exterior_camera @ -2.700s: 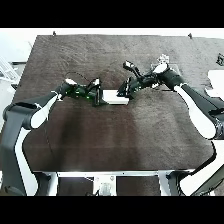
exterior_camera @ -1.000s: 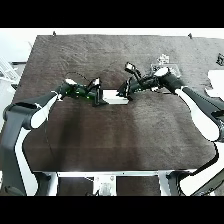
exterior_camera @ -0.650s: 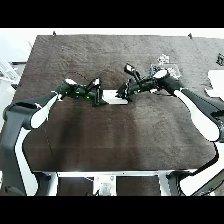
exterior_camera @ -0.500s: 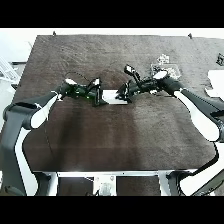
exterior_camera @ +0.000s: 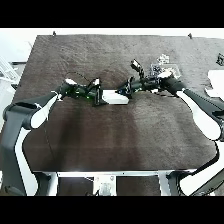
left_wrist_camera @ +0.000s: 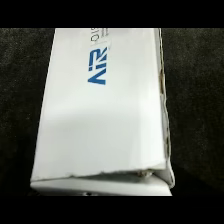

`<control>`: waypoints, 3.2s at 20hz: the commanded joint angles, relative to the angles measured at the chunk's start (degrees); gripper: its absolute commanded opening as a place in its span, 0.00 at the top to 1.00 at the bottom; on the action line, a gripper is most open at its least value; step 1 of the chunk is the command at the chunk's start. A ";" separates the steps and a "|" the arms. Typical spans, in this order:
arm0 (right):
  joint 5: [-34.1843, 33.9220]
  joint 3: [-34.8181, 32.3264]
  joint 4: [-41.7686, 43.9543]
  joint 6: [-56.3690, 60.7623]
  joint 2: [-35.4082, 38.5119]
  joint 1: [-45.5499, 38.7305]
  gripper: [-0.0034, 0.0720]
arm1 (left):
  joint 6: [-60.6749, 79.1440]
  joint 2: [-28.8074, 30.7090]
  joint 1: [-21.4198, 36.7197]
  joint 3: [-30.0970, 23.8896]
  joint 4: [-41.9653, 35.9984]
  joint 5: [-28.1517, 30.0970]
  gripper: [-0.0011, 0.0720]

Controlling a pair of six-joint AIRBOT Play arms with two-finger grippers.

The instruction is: Fold the box and place the chain.

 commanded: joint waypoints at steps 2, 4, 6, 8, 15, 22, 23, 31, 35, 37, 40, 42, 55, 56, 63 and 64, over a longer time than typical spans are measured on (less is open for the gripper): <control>-0.07 -0.48 2.60 -0.79 0.02 -0.66 0.71 | -0.04 -0.02 0.02 -0.02 -0.02 0.07 0.25; -0.07 -1.55 2.56 -0.79 0.02 -0.66 0.86 | -0.04 -0.02 0.02 -0.02 -0.02 0.07 0.25; -0.09 -3.02 2.56 -0.79 0.02 -0.66 0.94 | -0.02 -0.02 0.02 -0.02 -0.02 0.07 0.25; -0.11 -4.39 2.38 -0.79 0.02 -0.63 0.94 | -0.02 -0.02 0.02 -0.02 -0.02 0.07 0.25; 2.21 -8.02 1.84 0.11 0.02 -0.55 0.94 | -0.04 -0.02 0.02 -0.02 -0.02 0.07 0.25; 2.29 -8.79 0.00 4.28 0.02 -0.55 0.94 | -0.02 -0.02 0.02 -0.02 -0.02 0.09 0.25; 2.75 -8.79 0.13 4.61 0.04 -0.55 0.94 | -0.04 -0.02 0.02 -0.02 -0.02 0.07 0.25; 3.28 -6.36 3.69 2.89 4.39 -0.57 0.94 | -0.02 -0.02 0.02 -0.02 -0.02 0.07 0.25; -4.74 -6.38 -1.75 2.82 4.31 0.24 0.94 | -0.02 -0.02 0.02 -0.02 -0.02 0.07 0.25; -6.67 -6.38 -8.26 2.78 4.31 1.16 0.94 | -0.02 -0.02 0.02 -0.02 -0.02 0.07 0.25; -8.09 -6.38 -14.23 2.91 4.28 2.78 0.94 | -0.04 -0.02 0.02 -0.02 -0.02 0.07 0.25; -8.11 -6.38 -14.43 2.91 4.28 3.17 0.94 | -0.02 -0.02 0.02 -0.02 -0.02 0.09 0.25; -8.11 -6.27 -16.22 6.12 5.42 4.70 0.94 | -0.04 -0.02 0.02 -0.02 -0.02 0.09 0.25; -8.24 -6.14 -15.41 6.10 6.43 4.70 0.94 | -0.02 -0.02 0.02 -0.02 -0.02 0.07 0.25; -10.21 -6.21 -14.67 11.89 19.34 4.70 0.94 | -0.04 -0.02 0.02 -0.02 -0.02 0.07 0.25; -10.23 -6.45 -15.23 13.94 20.79 4.70 0.94 | -0.02 -0.02 0.02 -0.02 -0.02 0.09 0.25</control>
